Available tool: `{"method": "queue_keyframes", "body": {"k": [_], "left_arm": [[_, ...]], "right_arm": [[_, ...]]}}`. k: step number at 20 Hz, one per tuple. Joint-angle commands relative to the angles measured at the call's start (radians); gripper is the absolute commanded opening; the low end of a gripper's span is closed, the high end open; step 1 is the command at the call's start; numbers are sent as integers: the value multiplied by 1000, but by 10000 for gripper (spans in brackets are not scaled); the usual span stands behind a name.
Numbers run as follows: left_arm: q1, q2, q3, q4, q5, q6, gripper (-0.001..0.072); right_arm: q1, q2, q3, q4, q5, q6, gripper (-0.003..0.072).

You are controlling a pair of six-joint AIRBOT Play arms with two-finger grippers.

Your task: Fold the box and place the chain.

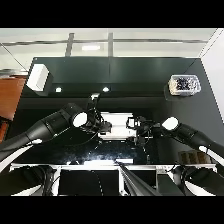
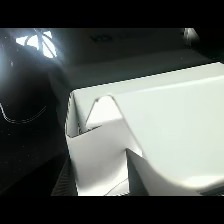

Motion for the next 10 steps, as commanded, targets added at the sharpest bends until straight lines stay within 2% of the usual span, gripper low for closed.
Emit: {"method": "queue_keyframes", "body": {"k": [1, 10], "left_arm": [[-5, -2, 1, 1, -1, -1, 402], [-67, -76, 46, 42, -5, -49, 402]], "right_arm": [[1, 0, 0, 0, 0, 0, 409], [1, 0, 0, 0, 0, 0, 409]]}}
